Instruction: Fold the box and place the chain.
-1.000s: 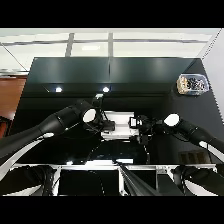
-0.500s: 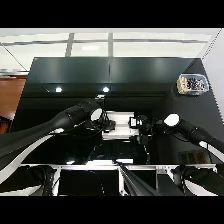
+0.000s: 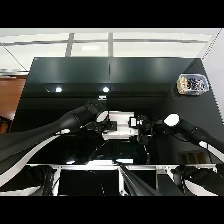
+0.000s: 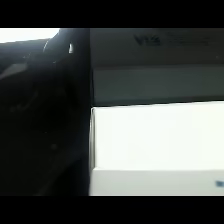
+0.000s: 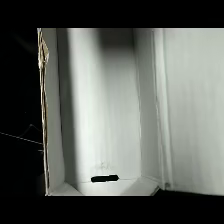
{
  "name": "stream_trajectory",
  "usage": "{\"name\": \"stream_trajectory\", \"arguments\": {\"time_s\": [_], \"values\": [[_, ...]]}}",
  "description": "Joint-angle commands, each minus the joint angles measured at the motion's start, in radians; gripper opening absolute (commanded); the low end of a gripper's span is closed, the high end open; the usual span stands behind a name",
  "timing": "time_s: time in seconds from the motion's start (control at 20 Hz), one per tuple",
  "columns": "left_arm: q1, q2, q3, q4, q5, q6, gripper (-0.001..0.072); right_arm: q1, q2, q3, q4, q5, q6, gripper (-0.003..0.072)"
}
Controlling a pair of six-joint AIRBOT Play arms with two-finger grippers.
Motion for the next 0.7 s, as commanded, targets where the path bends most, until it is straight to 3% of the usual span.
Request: {"name": "stream_trajectory", "arguments": {"time_s": [0.0, 0.1, 0.15, 0.2, 0.25, 0.3, 0.35, 0.4, 0.45, 0.5, 0.65], "values": [[-0.002, -0.002, 0.002, -0.001, 0.005, -0.008, 0.0025, 0.001, 0.000, 0.000, 0.003, -0.008, -0.001, 0.0434], [-0.002, -0.002, 0.002, -0.007, 0.000, -0.008, 0.0026, 0.001, 0.000, 0.000, 0.003, -0.008, -0.001, 0.0435], [-0.002, -0.002, 0.002, -0.014, 0.002, -0.008, 0.0069, 0.001, 0.000, 0.000, 0.003, -0.008, -0.001, 0.0435], [-0.002, -0.002, 0.002, -0.022, 0.004, -0.008, 0.0254, 0.001, 0.000, 0.000, 0.003, -0.008, -0.001, 0.0434], [-0.002, -0.002, 0.002, -0.034, 0.003, -0.009, 0.0386, 0.001, 0.000, 0.000, 0.003, -0.008, -0.001, 0.0435], [-0.002, -0.002, 0.002, -0.035, 0.002, -0.009, 0.0389, 0.001, 0.000, 0.000, 0.003, -0.008, -0.001, 0.0434], [-0.002, -0.002, 0.002, -0.034, 0.001, -0.014, 0.0353, 0.001, 0.000, 0.000, 0.003, -0.008, -0.001, 0.0434], [-0.002, -0.002, 0.002, -0.030, 0.001, -0.027, 0.0171, 0.001, 0.000, 0.000, 0.003, -0.008, -0.002, 0.0435], [-0.002, -0.002, 0.002, -0.030, 0.008, -0.027, 0.0066, 0.001, 0.000, 0.000, 0.003, -0.008, -0.001, 0.0435], [-0.002, -0.002, 0.002, -0.030, 0.013, -0.027, 0.0026, 0.001, 0.000, 0.000, 0.003, -0.008, -0.001, 0.0435], [-0.002, -0.002, 0.002, -0.029, 0.011, -0.026, 0.0026, 0.001, 0.000, 0.000, 0.003, -0.007, -0.001, 0.0435]]}}
